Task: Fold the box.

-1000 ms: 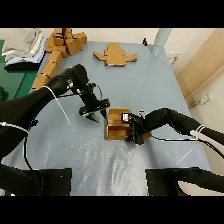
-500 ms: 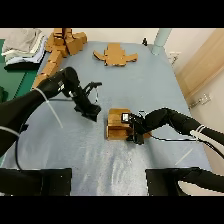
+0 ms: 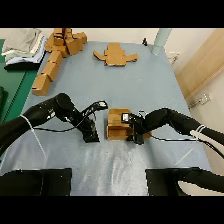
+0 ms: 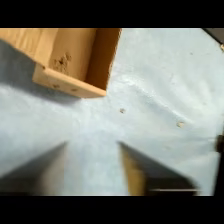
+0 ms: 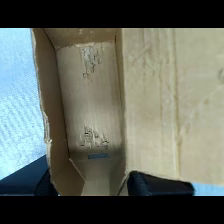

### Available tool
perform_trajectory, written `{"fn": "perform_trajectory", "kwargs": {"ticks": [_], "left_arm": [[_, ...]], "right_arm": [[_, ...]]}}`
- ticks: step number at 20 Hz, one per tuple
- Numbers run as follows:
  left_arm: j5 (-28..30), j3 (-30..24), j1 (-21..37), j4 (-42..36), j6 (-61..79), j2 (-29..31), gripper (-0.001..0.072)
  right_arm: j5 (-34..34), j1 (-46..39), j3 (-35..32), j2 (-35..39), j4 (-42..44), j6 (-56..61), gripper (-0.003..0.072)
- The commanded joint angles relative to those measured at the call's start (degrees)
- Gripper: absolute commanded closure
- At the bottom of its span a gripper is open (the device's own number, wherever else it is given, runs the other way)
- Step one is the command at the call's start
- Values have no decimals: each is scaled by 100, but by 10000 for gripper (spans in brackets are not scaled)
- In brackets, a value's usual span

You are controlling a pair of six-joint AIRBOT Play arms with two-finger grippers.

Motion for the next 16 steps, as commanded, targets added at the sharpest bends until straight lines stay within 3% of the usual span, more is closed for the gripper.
{"fn": "perform_trajectory", "kwargs": {"ticks": [1, 3, 5, 10, 16], "left_arm": [[1088, -262, -52, -577, 1768, -103, 16], [1462, -348, -114, -1106, 2935, -271, 16], [1480, -358, -260, -1316, 3475, -448, 16], [1521, -398, -413, -1364, 3539, -605, 16], [2166, -402, -688, -1589, 3423, -710, 15]], "right_arm": [[2, -4, 2, 4, 0, 0, 162], [2, -2, 2, 4, 0, 0, 162], [4, -4, 2, 4, 0, 0, 162], [2, -2, 2, 4, -2, 0, 162], [2, -2, 2, 4, 0, 0, 162]]}}
